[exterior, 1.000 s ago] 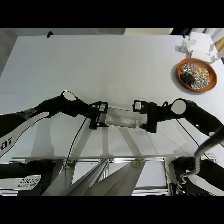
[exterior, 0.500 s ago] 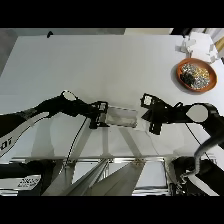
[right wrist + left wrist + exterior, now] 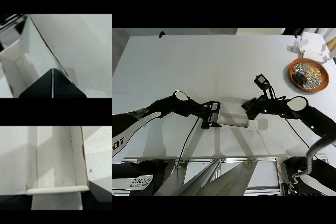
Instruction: Fold the box and place the chain.
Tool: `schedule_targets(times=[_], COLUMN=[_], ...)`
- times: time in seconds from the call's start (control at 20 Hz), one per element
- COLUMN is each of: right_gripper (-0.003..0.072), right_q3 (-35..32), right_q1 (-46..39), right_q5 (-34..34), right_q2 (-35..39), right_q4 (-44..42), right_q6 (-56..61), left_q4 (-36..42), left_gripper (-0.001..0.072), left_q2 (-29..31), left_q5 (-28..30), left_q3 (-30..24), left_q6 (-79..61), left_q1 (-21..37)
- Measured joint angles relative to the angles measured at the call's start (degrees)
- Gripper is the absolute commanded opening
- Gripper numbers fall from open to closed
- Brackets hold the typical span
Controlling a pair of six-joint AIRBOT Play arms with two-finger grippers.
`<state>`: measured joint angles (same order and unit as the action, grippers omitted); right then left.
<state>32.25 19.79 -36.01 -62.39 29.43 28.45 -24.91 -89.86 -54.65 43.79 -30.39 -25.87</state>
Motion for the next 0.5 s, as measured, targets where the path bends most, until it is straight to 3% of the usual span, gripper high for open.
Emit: schedule_targets(times=[0.3,0.5], right_gripper=[0.0019,0.0019], right_q3=[0.02,0.07], right_q1=[0.02,0.02], right_q5=[4.11,4.81], right_q2=[-5.27,-5.95], right_q4=[-1.62,3.26], right_q6=[3.19,8.33], left_q4=[0.04,0.04], left_gripper=[0.0255,0.0255], left_q2=[0.00,0.00], left_q5=[0.09,0.09], left_q3=[0.00,0.00], left_q6=[0.13,0.02], left_q1=[0.00,0.00])
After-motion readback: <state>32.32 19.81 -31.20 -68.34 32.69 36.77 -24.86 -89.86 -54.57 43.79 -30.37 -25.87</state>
